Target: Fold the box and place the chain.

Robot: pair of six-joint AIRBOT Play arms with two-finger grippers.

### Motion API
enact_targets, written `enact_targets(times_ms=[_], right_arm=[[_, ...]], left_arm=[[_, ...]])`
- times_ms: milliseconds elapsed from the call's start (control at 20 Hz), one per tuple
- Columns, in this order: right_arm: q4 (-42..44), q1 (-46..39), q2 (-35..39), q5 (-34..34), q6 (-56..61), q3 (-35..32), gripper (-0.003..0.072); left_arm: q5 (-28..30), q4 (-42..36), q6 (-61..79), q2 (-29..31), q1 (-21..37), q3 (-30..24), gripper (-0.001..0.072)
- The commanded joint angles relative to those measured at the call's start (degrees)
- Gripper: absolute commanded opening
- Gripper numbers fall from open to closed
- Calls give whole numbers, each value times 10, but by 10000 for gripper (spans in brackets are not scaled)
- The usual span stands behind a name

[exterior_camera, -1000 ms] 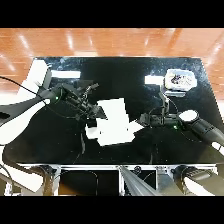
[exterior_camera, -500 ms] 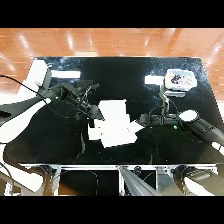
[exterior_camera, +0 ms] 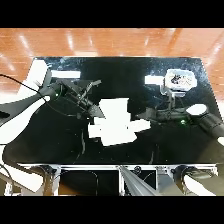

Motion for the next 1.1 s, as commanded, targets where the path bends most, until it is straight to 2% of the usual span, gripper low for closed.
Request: enact_targets(times_ms=[0,150,300,450,800,900,1050], right_arm=[[-39,-103,4,120,-1,67,712],[-54,-164,9,161,0,133,712],[-79,-175,9,166,0,176,712],[-88,-175,9,153,-1,182,712],[-165,-175,9,144,-1,182,712],[-174,-175,9,138,-3,182,712],[-174,-175,9,130,-5,182,712]], left_arm=[[-8,20,85,26,-20,9,12],[-87,55,144,77,-65,-7,12],[-171,51,210,121,-109,-37,12],[-223,52,241,147,-137,-74,12],[-459,61,241,261,-153,-207,15],[-471,99,241,261,-164,-223,16],[-473,112,241,240,-169,-225,17]])
